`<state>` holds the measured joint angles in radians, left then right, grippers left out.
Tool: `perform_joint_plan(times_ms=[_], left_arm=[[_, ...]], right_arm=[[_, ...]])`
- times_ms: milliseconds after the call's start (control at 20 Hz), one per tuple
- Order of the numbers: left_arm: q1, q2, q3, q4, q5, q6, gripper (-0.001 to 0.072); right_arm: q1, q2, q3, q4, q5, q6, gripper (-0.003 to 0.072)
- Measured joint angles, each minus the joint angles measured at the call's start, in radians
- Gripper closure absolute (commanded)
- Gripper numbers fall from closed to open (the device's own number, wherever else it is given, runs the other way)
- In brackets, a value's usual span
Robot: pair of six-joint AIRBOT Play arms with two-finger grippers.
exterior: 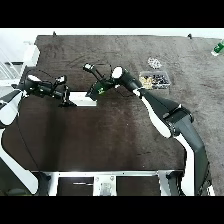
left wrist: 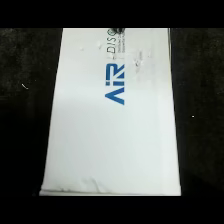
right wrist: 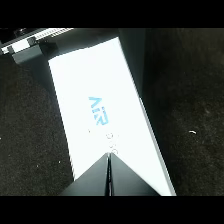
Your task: Fold the box and place the chain.
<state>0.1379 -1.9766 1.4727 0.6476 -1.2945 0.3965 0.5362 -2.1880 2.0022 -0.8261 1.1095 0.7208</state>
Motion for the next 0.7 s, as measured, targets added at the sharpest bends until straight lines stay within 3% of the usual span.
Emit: perform_joint_plan(times_ms=[300, 500, 700], left_arm=[[0.000, 0.000, 0.000, -0.003, 0.008, -0.005, 0.0182], [0.001, 0.000, 0.000, -0.008, 0.017, -0.007, 0.0182], [0.001, 0.001, 0.001, -0.011, 0.026, -0.013, 0.0183]], right_arm=[[-0.006, 0.005, 0.003, 0.013, 0.006, -0.028, 0.0675], [-0.022, 0.027, 0.003, 0.121, 0.084, -0.113, 0.0678], [-0.025, 0.045, 0.007, 0.189, 0.045, -0.187, 0.0681]])
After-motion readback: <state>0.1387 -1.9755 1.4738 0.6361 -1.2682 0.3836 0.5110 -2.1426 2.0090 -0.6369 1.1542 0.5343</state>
